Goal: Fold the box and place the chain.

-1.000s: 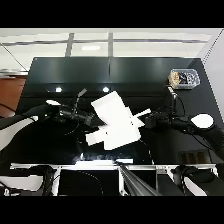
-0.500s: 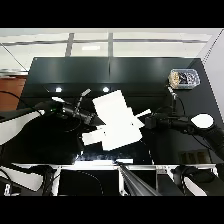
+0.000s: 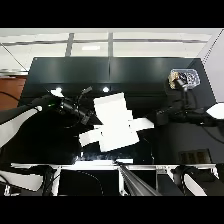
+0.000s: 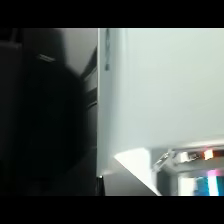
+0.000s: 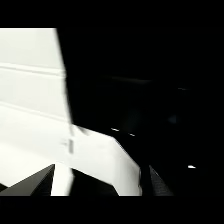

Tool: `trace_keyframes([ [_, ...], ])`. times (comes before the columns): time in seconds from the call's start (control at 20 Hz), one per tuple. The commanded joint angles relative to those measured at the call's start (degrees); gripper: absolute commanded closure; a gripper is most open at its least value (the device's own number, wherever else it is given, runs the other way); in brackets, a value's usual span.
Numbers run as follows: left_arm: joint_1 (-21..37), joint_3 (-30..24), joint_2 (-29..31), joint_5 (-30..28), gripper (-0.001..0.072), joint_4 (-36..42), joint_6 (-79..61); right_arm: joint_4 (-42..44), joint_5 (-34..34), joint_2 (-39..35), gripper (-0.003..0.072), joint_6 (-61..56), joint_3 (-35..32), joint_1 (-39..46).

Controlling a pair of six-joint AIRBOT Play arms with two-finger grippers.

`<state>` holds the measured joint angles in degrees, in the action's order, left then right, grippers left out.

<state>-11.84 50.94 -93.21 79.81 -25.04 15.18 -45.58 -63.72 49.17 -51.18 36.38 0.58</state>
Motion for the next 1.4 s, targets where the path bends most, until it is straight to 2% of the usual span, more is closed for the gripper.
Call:
trace_keyframes([
  [0.0, -1.7, -0.4, 9.0, -8.1, 0.0686, -6.2, -1.5, -11.8, -1.1, 0.0, -0.0016, 0.2, 5.3, 5.7],
  [0.1, -3.5, -3.8, 15.5, -15.3, 0.0684, -1.4, -9.9, -11.4, 2.3, 0.0, -0.0015, 0.7, 5.4, 5.8],
  [0.15, -4.7, -6.3, 18.3, -16.6, 0.0682, 2.2, -16.3, -11.5, 1.6, 0.0, -0.0016, 3.2, 5.3, 5.2],
  [0.2, -5.9, -7.9, 19.6, -16.6, 0.0682, 1.1, -22.2, -11.5, 0.1, 0.0, -0.0016, 6.8, 5.0, 4.2],
  [0.35, -9.4, -10.9, 18.7, -20.1, 0.0682, -11.6, -28.3, -11.4, -0.3, 0.0, -0.0018, 17.5, 2.5, 0.2],
  [0.6, -10.9, -11.3, 15.2, -23.5, 0.0683, -9.6, -28.7, -8.3, 3.5, 0.0, -0.0018, 27.1, -1.0, -8.1],
  [0.85, -12.1, -11.7, 15.1, -34.2, 0.0683, -10.1, -28.2, -8.2, 9.2, 0.1, -0.0018, 29.9, -5.7, -16.7],
  [1.1, -12.1, -11.8, 14.5, -34.3, 0.0682, -9.3, -26.7, -8.2, 12.0, 1.1, -0.0017, 40.6, -9.7, -24.2],
  [1.35, -12.1, -11.8, 14.5, -32.2, 0.0680, -9.9, -26.6, -8.4, 13.0, 4.7, -0.0017, 43.6, -10.2, -28.4],
])
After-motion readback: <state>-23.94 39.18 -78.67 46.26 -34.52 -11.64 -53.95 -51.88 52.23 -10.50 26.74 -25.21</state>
